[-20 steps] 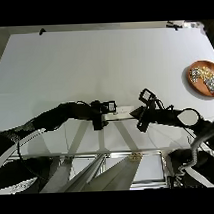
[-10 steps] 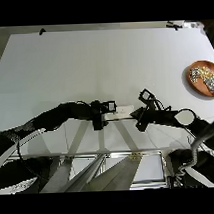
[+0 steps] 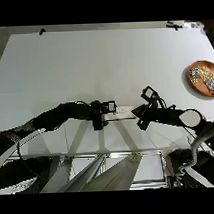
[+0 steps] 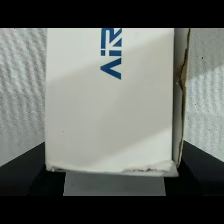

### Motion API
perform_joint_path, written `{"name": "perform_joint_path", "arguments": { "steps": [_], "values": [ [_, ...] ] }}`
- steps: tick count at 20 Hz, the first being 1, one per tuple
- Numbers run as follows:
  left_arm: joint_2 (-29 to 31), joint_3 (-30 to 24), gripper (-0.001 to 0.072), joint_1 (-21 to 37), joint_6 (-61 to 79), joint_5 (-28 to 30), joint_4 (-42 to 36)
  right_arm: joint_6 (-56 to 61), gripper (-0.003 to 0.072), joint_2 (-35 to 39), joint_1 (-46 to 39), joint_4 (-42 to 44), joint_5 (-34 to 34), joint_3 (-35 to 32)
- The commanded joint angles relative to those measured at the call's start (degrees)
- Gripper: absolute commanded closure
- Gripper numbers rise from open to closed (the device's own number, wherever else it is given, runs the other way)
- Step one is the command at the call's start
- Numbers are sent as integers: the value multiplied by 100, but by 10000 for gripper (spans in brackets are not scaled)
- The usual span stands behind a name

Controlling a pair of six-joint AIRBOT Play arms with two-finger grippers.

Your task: Fold the box and place the chain.

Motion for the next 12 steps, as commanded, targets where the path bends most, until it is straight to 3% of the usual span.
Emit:
{"name": "perform_joint_path", "arguments": {
  "steps": [1,3,6,9,12],
  "values": [
    [4,4,627,4,-4,2,-2,1534,673,634,-2,-616,116,76],
    [4,4,627,4,-4,2,-2,3320,673,914,-4,-1617,450,179],
    [4,4,627,4,-4,2,-2,5921,672,992,-4,-3493,1871,538],
    [4,4,627,4,-4,2,-2,6865,673,988,-2,-4380,3353,601],
    [4,4,627,4,-7,4,-2,6926,672,986,-2,-4328,4096,601]
  ]
}}
